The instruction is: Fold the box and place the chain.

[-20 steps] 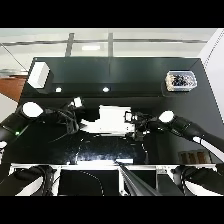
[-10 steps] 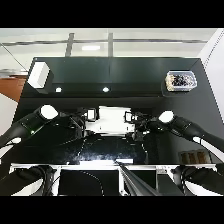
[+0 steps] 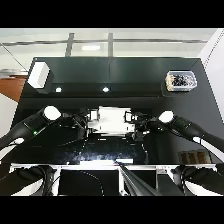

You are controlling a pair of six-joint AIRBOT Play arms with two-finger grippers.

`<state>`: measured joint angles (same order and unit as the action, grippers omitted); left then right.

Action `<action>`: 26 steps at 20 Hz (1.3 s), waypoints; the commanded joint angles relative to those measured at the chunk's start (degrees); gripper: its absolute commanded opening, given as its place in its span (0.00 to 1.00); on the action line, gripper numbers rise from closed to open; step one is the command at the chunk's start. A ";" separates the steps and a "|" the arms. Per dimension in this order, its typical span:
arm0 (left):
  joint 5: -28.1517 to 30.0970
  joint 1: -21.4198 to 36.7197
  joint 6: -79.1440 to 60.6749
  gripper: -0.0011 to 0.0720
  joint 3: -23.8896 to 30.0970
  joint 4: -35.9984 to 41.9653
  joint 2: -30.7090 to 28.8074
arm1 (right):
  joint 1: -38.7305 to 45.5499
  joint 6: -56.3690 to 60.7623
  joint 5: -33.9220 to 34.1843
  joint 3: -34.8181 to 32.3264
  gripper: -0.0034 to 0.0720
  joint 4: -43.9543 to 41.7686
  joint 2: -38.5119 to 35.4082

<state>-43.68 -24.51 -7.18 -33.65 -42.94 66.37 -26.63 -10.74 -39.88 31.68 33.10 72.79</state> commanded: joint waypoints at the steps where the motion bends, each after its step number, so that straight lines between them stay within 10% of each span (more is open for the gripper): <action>1: -0.48 -0.09 0.17 0.68 0.02 0.28 0.04 | -0.02 0.02 0.04 0.02 0.80 -0.02 0.04; 26: 0.20 -1.81 -0.15 0.31 0.00 7.02 3.72 | -0.04 0.02 0.04 0.02 0.80 -0.02 0.04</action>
<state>-43.57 -25.47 -7.18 -33.65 -36.93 69.78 -26.63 -10.76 -39.81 31.68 33.10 72.79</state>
